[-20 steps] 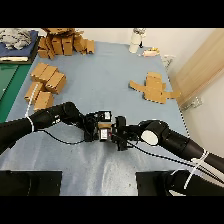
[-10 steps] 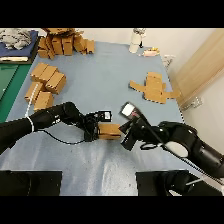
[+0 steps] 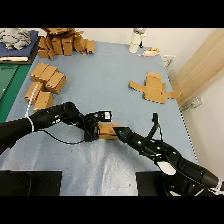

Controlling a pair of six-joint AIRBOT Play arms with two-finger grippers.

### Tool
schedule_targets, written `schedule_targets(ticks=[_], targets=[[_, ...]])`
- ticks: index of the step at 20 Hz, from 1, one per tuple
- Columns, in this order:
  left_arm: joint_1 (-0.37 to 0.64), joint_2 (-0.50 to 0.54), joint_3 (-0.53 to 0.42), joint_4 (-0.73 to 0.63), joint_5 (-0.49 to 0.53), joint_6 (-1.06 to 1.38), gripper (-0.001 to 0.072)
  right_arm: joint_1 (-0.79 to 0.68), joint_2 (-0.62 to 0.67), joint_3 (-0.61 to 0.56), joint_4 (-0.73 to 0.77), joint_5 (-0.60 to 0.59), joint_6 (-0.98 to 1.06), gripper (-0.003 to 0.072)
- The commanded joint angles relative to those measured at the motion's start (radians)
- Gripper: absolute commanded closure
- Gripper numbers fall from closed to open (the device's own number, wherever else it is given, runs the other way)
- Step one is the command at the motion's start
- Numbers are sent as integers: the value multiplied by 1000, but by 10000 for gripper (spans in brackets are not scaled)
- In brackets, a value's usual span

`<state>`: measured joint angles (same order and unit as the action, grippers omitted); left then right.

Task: Fold the box.

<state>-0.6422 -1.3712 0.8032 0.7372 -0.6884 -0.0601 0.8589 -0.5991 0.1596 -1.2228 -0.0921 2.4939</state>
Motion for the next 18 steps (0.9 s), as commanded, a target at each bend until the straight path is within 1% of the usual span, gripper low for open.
schedule_targets(ticks=[1,3,5,12,16,18], targets=[[0,0,0,0,0,0,229,59,-72,-48,44,-164,124,683],[0,0,0,0,0,0,229,61,-138,-47,44,-218,125,683],[1,0,0,0,0,0,229,67,-189,-45,44,-244,127,683],[1,0,0,0,0,0,229,122,-285,-45,45,-248,157,683],[1,0,0,0,0,0,229,122,-309,-45,45,-249,173,683],[1,0,0,0,0,0,229,122,-298,-44,44,-281,173,683]])
